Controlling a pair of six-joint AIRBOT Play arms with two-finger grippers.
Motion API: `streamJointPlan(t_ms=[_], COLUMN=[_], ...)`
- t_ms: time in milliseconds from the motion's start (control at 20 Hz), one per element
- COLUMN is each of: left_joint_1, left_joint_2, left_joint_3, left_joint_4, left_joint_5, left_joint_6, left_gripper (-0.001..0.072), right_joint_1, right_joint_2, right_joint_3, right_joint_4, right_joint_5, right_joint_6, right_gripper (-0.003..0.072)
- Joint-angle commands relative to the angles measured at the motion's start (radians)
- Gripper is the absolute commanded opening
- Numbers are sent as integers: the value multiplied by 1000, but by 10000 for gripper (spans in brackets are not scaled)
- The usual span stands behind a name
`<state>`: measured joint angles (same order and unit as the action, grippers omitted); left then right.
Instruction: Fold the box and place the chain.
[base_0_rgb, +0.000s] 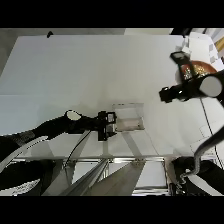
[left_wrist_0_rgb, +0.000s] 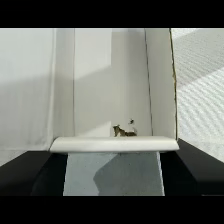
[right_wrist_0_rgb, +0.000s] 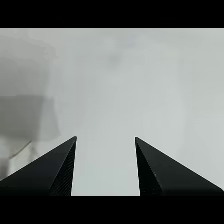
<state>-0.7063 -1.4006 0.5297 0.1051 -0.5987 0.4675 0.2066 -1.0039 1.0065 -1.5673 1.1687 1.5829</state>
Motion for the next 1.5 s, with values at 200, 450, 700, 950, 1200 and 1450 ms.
streamJointPlan(t_ms=[200, 450, 700, 950, 1200, 1450], left_joint_1=[0, 0, 0, 0, 0, 0], left_joint_2=[0, 1, 0, 1, 1, 1], left_joint_3=[0, 0, 0, 0, 1, 0], left_joint_4=[0, 0, 0, 0, 0, 0], left_joint_5=[0, 0, 0, 0, 0, 0], left_joint_6=[0, 0, 0, 0, 0, 0], left_gripper=[150, 150, 150, 150, 150, 150], right_joint_1=[-399, -583, -697, -734, -731, -731], right_joint_2=[-320, -526, -619, -665, -727, -759], right_joint_3=[238, 388, 445, 445, 445, 445], right_joint_4=[0, -1, 0, 1, 40, 64], right_joint_5=[-74, -69, -90, -102, -114, -151], right_joint_6=[-127, -130, -129, -134, -145, -149], right_gripper=[304, 294, 294, 294, 294, 294])
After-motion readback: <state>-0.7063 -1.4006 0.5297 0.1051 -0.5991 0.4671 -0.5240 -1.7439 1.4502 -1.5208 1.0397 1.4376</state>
